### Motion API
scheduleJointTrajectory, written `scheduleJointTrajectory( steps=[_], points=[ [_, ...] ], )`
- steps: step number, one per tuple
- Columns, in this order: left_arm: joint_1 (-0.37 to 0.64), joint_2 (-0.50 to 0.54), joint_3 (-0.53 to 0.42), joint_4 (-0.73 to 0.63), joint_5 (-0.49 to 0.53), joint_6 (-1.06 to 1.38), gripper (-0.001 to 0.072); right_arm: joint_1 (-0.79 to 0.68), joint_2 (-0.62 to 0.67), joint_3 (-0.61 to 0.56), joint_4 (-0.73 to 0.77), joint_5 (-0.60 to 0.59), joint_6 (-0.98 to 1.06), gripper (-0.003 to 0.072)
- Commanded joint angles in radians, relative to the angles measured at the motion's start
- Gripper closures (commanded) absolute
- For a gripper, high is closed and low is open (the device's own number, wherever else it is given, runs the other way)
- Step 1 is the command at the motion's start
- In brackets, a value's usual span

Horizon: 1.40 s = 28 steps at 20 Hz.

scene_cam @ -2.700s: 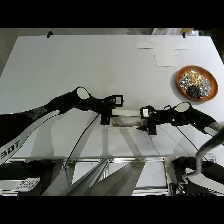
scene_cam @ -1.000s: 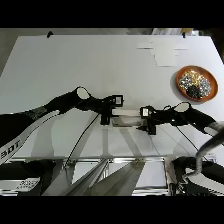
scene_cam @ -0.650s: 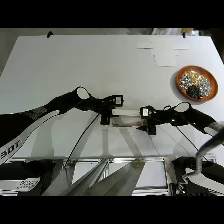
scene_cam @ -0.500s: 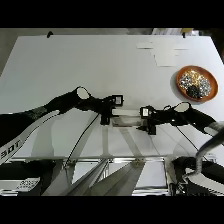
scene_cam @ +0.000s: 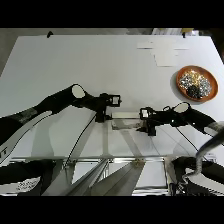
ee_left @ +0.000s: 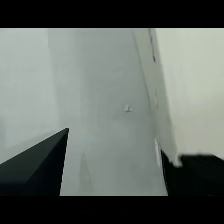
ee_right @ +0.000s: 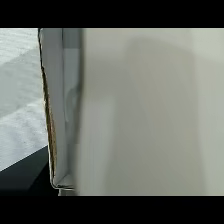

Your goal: Fold the box and place the chain.

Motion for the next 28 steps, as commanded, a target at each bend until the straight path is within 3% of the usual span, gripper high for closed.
scheduleJointTrajectory(
  steps=[1,5,6,9,10,13,16,19,24,28],
  points=[
    [0.029,0.08,0.0,0.112,-0.008,-0.134,0.0083,0.0,0.001,0.0,-0.003,0.0,-0.004,0.0349],
    [0.041,0.216,0.0,0.322,-0.056,-0.399,0.0093,0.0,0.001,0.0,-0.003,0.0,-0.004,0.0349],
    [0.037,0.248,0.0,0.363,-0.075,-0.463,0.0162,0.0,0.001,0.0,-0.003,0.0,-0.004,0.0349],
    [-0.001,0.32,0.0,0.434,-0.174,-0.601,0.0636,0.0,0.001,0.0,-0.003,0.0,-0.004,0.0349],
    [-0.023,0.33,0.0,0.434,-0.214,-0.605,0.0704,0.0,0.001,0.0,-0.003,0.0,-0.004,0.0349],
    [-0.126,0.33,-0.01,0.406,-0.281,-0.605,0.0708,0.0,0.001,0.0,-0.003,0.0,-0.004,0.0349],
    [-0.206,0.311,-0.018,0.31,-0.231,-0.603,0.0708,0.0,0.001,0.0,-0.003,0.0,-0.003,0.0349],
    [-0.224,0.252,-0.018,0.194,-0.085,-0.604,0.0708,0.0,0.001,0.0,-0.003,0.0,-0.004,0.0349],
    [-0.197,0.137,-0.02,0.188,0.276,-0.795,0.0708,0.0,0.001,0.0,-0.003,0.0,-0.004,0.0349],
    [-0.163,0.047,-0.02,0.187,0.369,-0.88,0.0708,0.0,0.001,0.0,-0.003,0.0,-0.004,0.0349]
  ],
)
